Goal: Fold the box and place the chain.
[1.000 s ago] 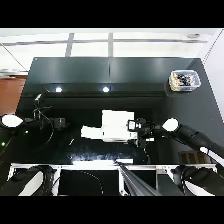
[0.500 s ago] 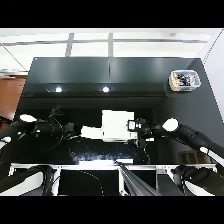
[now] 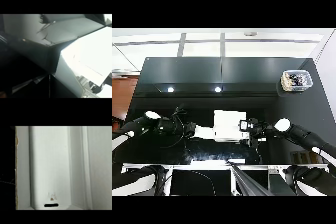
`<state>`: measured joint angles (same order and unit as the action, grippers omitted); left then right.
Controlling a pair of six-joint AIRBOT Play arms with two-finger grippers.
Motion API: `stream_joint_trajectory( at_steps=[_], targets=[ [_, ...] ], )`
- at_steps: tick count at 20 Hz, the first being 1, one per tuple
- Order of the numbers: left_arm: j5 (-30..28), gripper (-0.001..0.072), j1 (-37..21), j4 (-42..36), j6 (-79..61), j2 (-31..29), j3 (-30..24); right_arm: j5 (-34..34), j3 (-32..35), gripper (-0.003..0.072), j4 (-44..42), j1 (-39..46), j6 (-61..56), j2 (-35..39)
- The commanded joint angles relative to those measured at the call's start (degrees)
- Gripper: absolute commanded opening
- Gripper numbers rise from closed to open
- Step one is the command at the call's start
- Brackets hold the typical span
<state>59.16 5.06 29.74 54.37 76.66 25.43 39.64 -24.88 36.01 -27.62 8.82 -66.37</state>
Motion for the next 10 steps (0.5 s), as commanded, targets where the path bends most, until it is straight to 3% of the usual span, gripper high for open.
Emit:
stream_joint_trajectory(
  at_steps=[1,10],
  targets=[
    [0.02,0.0027,1.44,-0.37,-0.22,0.17,0.85,-0.24,0.02,0.0571,-0.02,0.0,0.0,-0.02],
    [-0.26,0.0028,6.82,-0.48,-1.49,0.17,1.92,-0.48,0.02,0.0571,-0.02,0.0,-0.02,-0.02]
  ],
)
